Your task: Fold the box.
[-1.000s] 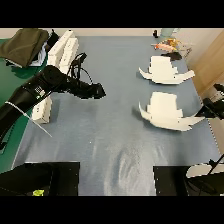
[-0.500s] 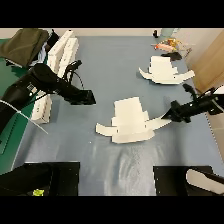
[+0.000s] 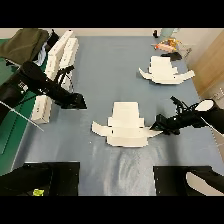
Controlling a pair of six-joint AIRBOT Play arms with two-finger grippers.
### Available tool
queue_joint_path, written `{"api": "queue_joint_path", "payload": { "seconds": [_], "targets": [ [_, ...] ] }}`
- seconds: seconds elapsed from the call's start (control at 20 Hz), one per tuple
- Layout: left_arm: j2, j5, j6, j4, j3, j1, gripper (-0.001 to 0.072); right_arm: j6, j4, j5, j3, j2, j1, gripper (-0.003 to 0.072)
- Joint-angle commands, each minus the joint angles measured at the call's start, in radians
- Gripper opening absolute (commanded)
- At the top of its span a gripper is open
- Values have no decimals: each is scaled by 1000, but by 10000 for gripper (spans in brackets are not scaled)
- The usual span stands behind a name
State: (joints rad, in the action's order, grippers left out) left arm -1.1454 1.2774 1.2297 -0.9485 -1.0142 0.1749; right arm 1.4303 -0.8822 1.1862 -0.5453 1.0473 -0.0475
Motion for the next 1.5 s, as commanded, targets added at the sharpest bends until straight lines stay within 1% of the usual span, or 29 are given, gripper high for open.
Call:
{"api": "queue_joint_path", "payload": {
  "seconds": [0.0, 0.05, 0.1, 0.2, 0.25, 0.35, 0.4, 0.5, 0.6, 0.65, 0.75, 0.85, 1.0, 1.15, 1.25, 1.45],
  "targets": [
    [0, 15, -15, 2, 1, -7, 528, 14, 0, 26, 6, 42, 12, 210],
    [0, 15, -15, 2, 1, -7, 528, -25, 10, 45, 6, 51, 13, 53],
    [0, 16, -14, 2, 1, -7, 527, -74, 28, 56, 7, 57, 13, 5],
    [0, 18, -16, 2, 1, -6, 527, -175, 61, 40, 8, 48, 39, 5],
    [-1, 26, -47, 0, 1, -6, 527, -222, 76, 12, 17, 33, 67, 4],
    [-1, 40, -72, -8, 21, -16, 527, -246, 80, -121, 75, -42, 164, 5],
    [-1, 39, -93, -2, 45, -24, 527, -245, 78, -181, 110, -86, 220, 5],
    [-1, 20, -143, 28, 124, -40, 528, -236, 77, -294, 179, -177, 328, 5],
    [-1, -31, -200, 87, 208, -52, 529, -190, 69, -391, 213, -238, 405, 5],
    [-1, -72, -233, 128, 239, -52, 528, -179, 63, -418, 217, -249, 431, 4],
    [-13, -128, -315, 215, 259, -51, 529, -158, 56, -428, 217, -248, 455, 4],
    [-60, -122, -400, 291, 258, -50, 529, -155, 56, -429, 217, -249, 462, 4],
    [-165, -117, -479, 371, 253, -50, 529, -155, 56, -428, 217, -249, 462, 4],
    [-262, -109, -611, 479, 225, -50, 528, -155, 56, -428, 217, -249, 462, 5],
    [-318, -105, -670, 498, 194, -50, 528, -156, 55, -428, 217, -249, 462, 5],
    [-410, -35, -738, 500, 137, -19, 528, -156, 52, -428, 217, -249, 462, 4]
  ]
}}
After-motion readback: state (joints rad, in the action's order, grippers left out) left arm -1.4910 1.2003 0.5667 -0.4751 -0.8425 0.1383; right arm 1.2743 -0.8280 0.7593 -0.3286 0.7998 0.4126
